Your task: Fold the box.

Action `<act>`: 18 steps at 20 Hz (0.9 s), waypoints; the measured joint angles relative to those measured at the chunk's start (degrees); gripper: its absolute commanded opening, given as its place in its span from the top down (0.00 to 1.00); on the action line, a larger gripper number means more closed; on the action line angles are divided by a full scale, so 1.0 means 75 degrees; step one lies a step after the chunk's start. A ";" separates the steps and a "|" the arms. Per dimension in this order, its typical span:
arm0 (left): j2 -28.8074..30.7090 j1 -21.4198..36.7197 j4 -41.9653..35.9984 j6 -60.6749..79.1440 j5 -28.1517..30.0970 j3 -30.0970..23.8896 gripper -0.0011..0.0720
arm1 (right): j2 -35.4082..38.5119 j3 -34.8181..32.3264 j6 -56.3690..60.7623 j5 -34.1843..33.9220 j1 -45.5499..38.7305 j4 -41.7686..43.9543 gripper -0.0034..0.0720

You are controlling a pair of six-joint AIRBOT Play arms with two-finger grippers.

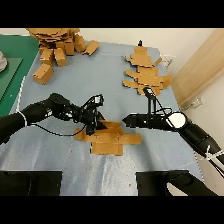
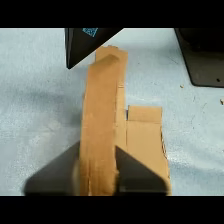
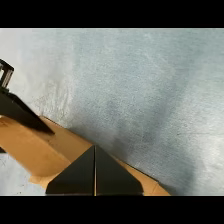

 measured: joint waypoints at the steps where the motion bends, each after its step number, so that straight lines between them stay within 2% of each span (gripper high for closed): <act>1: 0.0003 -0.0003 0.0102 0.0003 0.0003 0.0000 0.86 | 0.0000 0.0000 0.0000 0.0003 0.0000 0.0000 0.95; 5: -0.0064 -0.0154 0.0565 -0.0085 0.0184 -0.0003 0.86 | 0.0003 0.0000 -0.0009 0.0012 0.0000 0.0026 0.95; 6: -0.0079 -0.0227 0.0673 -0.0154 0.0274 0.0000 0.96 | 0.0003 0.0000 -0.0035 0.0023 0.0000 0.0038 0.95; 7: -0.0093 -0.0280 0.0801 -0.0224 0.0358 -0.0003 0.97 | 0.0003 0.0000 -0.0038 0.0020 0.0000 0.0067 0.95; 18: 0.0044 -0.0466 0.1122 -0.0396 0.0813 -0.0003 0.97 | 0.0003 0.0000 -0.0067 0.0058 0.0000 0.0140 0.95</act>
